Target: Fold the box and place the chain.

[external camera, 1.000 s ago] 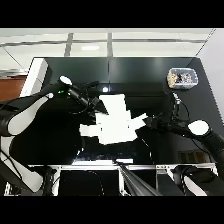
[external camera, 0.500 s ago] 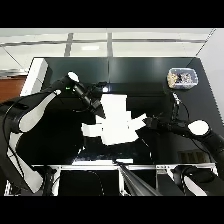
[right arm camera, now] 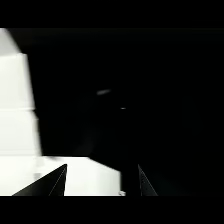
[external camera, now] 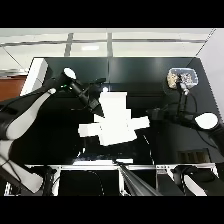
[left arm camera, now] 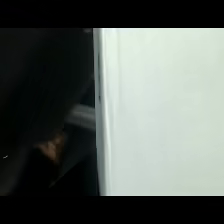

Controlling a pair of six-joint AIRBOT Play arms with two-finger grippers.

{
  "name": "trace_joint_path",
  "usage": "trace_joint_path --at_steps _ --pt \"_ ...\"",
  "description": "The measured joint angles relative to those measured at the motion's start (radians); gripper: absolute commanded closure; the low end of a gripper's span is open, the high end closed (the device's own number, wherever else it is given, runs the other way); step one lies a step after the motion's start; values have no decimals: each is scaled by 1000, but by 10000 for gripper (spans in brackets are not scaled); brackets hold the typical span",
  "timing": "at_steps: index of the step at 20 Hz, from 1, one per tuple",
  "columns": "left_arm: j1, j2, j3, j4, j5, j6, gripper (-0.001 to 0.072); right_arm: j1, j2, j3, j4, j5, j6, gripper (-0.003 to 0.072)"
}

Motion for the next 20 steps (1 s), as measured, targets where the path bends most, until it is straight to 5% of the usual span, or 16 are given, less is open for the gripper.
trace_joint_path --at_steps 4,7,12,13,20 --pt "-9 251 -266 -117 237 348 678 -47 0 70 -265 75 -4 179" --pt "-37 336 -390 -154 384 661 679 -58 0 87 -394 85 -6 179" --pt "-122 336 -451 -141 625 945 678 -56 0 95 -408 77 -65 159" --pt "-134 331 -455 -142 661 974 679 -50 0 95 -396 77 -108 -10" --pt "-161 290 -465 -146 737 1060 677 63 -31 40 -223 65 -576 -15"
